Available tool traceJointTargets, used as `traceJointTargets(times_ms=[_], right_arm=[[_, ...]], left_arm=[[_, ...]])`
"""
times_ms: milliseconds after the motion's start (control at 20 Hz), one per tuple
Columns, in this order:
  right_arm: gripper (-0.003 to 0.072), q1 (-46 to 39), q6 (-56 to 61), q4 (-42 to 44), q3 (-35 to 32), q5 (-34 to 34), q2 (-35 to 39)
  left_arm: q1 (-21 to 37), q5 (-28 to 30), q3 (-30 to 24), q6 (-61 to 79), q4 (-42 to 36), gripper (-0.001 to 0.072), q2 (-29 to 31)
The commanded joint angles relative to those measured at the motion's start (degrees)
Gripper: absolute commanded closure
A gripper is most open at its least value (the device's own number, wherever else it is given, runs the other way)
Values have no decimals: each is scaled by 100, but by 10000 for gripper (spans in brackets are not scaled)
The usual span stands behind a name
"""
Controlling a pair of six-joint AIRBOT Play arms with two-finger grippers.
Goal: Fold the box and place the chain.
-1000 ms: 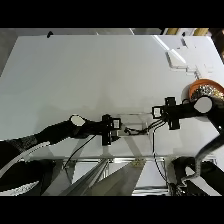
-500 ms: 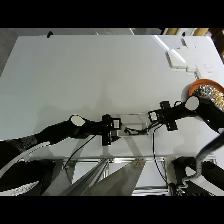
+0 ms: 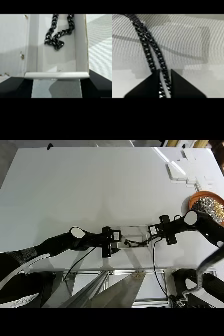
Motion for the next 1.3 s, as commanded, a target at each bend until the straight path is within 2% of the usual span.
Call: traceJointTargets(times_ms=[0,100,200,300,550,750,850,1100,1250], right_arm=[[668,7,61,4,-63,-35,44],[668,7,68,17,-63,96,291],[668,7,614,170,-63,273,695],[668,7,1373,697,-63,549,1152],[668,7,1349,2485,-63,1202,2240],[668,280,1198,3169,-63,1478,2509],[668,772,1200,3178,-63,1377,2507],[668,2175,1207,3182,-63,-72,2457],[668,2616,1228,3156,-63,-621,2114]], left_arm=[[2,0,-2,0,0,436,0],[2,0,-2,0,0,436,0],[2,0,-2,0,0,436,2],[2,2,-2,2,0,436,2],[2,2,-2,2,0,436,2],[2,0,-2,0,0,436,0],[2,2,-2,0,0,436,2],[2,0,-2,0,0,436,0],[2,2,-2,0,0,436,0]])
